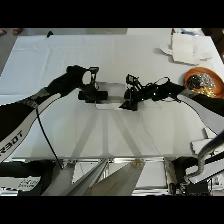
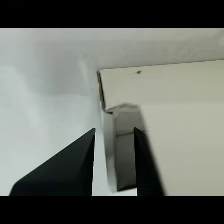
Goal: Fold the box and place the chain.
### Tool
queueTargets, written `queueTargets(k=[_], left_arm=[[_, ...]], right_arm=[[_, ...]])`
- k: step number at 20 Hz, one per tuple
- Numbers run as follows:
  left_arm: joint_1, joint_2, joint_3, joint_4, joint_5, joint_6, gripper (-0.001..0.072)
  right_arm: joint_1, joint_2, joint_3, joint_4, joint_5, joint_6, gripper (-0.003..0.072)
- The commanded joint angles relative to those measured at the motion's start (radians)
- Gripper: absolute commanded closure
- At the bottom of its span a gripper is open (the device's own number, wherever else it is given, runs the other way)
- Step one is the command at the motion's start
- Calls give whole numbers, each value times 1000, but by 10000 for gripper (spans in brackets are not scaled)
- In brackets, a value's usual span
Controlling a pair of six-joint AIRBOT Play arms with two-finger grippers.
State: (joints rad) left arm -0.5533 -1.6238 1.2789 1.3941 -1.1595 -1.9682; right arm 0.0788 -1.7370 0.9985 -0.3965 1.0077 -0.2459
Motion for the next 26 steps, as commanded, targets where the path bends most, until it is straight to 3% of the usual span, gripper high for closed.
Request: queueTargets(k=[1,8,10,13,14,16,17,23,24,26], left_arm=[[53,49,1,-87,-56,92,428],[251,143,0,-261,-246,513,430],[328,160,-19,-340,-237,698,430],[453,168,-82,-415,-110,1053,429],[479,168,-110,-442,-69,1168,410],[509,161,-161,-510,-18,1482,128],[514,144,-169,-544,-20,1651,61],[496,-42,-169,-787,-214,2390,51],[494,-61,-169,-801,-213,2490,14],[491,-83,-169,-838,-187,2525,5]], right_arm=[[0,0,0,-2,2,-1,379],[0,0,0,-2,2,-1,379],[0,0,0,-2,2,-1,379],[0,0,0,-2,2,-1,379],[0,0,0,-2,2,-1,379],[0,0,0,-2,2,-1,379],[0,0,0,-2,2,-1,379],[0,0,0,-2,2,-1,379],[0,0,0,-2,2,-1,379],[0,0,0,-2,2,-1,379]])
